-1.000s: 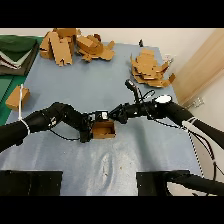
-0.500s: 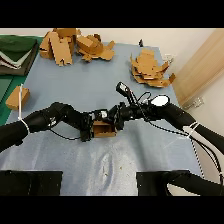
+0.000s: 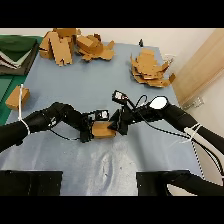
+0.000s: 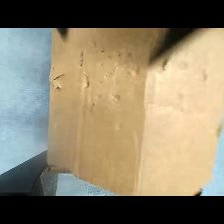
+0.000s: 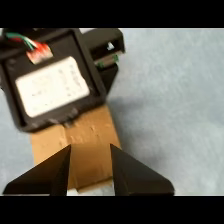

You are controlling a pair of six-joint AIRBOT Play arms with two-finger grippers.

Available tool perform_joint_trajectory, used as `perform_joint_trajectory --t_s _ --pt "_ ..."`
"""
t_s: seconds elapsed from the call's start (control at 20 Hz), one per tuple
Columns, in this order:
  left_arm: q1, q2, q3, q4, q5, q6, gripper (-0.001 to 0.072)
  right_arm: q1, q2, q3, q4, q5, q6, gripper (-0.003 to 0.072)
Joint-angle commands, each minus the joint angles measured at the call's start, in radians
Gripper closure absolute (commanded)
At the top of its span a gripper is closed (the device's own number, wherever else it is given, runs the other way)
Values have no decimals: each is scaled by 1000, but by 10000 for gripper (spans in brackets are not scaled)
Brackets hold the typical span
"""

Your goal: Fold the box.

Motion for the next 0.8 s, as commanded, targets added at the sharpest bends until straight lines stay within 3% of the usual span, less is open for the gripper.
perform_joint_trajectory --t_s 0.0,0.3,0.35,0.75 --pt "0 0 0 8 50 0 536 -24 22 -1 -53 -2 16 286" --pt "0 0 0 63 56 0 536 25 22 -1 -72 29 11 263" --pt "0 0 0 66 56 0 536 38 22 -1 -72 33 12 216" --pt "0 0 1 69 51 0 535 62 82 -1 -88 77 13 215"
